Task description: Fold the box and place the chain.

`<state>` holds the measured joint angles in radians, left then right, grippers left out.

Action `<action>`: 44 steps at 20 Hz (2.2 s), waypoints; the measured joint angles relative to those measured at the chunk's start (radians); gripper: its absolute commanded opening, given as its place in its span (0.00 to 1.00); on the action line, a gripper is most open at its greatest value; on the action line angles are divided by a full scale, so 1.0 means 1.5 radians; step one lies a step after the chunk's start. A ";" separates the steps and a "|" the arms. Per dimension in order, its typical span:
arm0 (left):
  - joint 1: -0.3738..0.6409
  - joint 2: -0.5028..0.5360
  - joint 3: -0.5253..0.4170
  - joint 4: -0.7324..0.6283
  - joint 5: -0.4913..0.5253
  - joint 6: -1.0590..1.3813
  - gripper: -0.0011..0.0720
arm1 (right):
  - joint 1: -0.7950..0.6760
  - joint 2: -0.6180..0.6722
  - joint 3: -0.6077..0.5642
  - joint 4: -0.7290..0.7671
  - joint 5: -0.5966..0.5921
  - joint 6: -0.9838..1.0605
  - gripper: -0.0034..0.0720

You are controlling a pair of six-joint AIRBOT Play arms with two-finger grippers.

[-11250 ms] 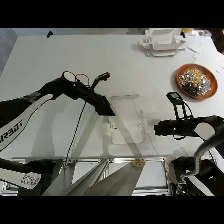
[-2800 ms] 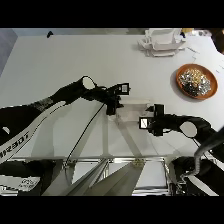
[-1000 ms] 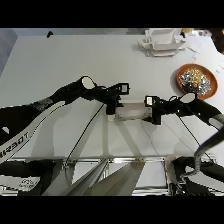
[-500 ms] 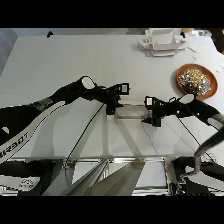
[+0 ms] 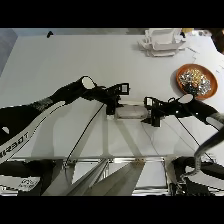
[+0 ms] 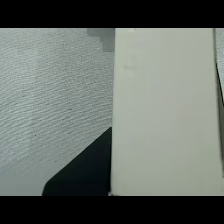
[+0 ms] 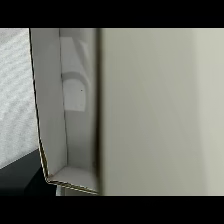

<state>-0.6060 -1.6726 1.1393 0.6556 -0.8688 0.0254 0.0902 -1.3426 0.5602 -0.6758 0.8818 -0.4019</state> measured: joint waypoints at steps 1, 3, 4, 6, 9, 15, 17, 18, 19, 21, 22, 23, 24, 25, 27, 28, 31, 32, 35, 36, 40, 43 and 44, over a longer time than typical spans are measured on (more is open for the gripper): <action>0.000 0.000 0.000 0.000 0.000 0.000 0.03 | 0.000 -0.001 0.000 0.000 -0.001 0.000 0.58; 0.000 0.000 0.000 0.000 0.000 0.000 0.03 | 0.000 -0.002 0.000 -0.001 -0.001 0.000 0.59; 0.000 0.000 0.000 0.000 0.000 0.000 0.03 | 0.000 -0.002 0.000 -0.001 -0.002 0.000 0.59; 0.000 0.000 0.000 0.000 0.000 0.000 0.03 | 0.000 -0.002 0.000 -0.002 -0.002 0.000 0.59; 0.000 0.000 0.000 0.000 0.001 0.000 0.03 | 0.000 -0.002 0.000 -0.002 -0.003 0.000 0.59; 0.000 0.000 0.000 0.000 0.001 0.000 0.03 | 0.000 -0.002 0.000 -0.003 -0.004 0.000 0.59; 0.000 0.000 0.000 0.000 0.001 0.000 0.03 | 0.000 -0.002 0.000 -0.003 -0.004 0.000 0.59; 0.000 0.000 0.000 0.000 0.001 0.000 0.03 | 0.000 -0.002 0.000 -0.003 -0.004 0.000 0.59; 0.000 0.000 0.000 0.000 0.001 0.000 0.03 | 0.000 -0.002 0.000 -0.003 -0.004 0.000 0.59; 0.000 0.000 0.000 0.000 0.001 0.000 0.03 | 0.000 -0.002 0.000 -0.003 -0.004 0.000 0.59; 0.000 0.000 0.000 0.000 0.001 0.000 0.03 | 0.000 -0.002 0.000 -0.003 -0.004 0.000 0.59; 0.000 0.000 0.000 0.000 0.001 0.000 0.03 | 0.000 -0.002 0.000 -0.003 -0.004 0.000 0.59; 0.000 0.000 0.000 0.000 0.001 0.000 0.03 | 0.000 -0.002 0.000 -0.003 -0.005 0.000 0.59; 0.000 0.000 0.000 0.000 0.001 0.000 0.03 | 0.000 -0.002 0.000 -0.003 -0.005 0.000 0.59; 0.000 0.000 0.000 0.000 0.001 0.000 0.03 | 0.000 -0.002 0.000 -0.003 -0.005 0.000 0.59; 0.000 0.000 0.000 0.000 0.001 0.000 0.03 | 0.000 -0.002 0.000 -0.003 -0.005 0.000 0.59; 0.000 0.000 0.000 0.000 -0.002 0.000 0.07 | 0.000 -0.002 0.000 -0.003 -0.005 0.000 0.59; 0.000 0.001 0.000 -0.001 -0.002 -0.001 0.21 | 0.000 -0.002 0.000 -0.003 -0.005 0.000 0.59; 0.005 0.020 0.000 0.014 -0.027 -0.003 0.52 | 0.001 -0.003 0.000 -0.003 -0.006 0.000 0.59; 0.007 0.033 -0.001 0.024 -0.045 -0.006 0.71 | 0.001 -0.003 0.000 -0.003 -0.006 0.000 0.59; 0.017 0.113 -0.001 0.115 -0.107 -0.110 0.94 | 0.001 -0.003 -0.001 0.004 -0.007 0.006 0.59; 0.020 0.185 -0.001 0.199 -0.145 -0.215 0.87 | 0.001 -0.003 -0.001 0.000 -0.007 0.001 0.59; 0.020 0.206 -0.001 0.218 -0.157 -0.246 0.78 | 0.001 -0.003 -0.001 -0.001 -0.007 0.001 0.59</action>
<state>-0.5766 -1.3636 1.1381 0.9825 -1.1038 -0.3443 0.0917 -1.3472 0.5594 -0.6769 0.8715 -0.4004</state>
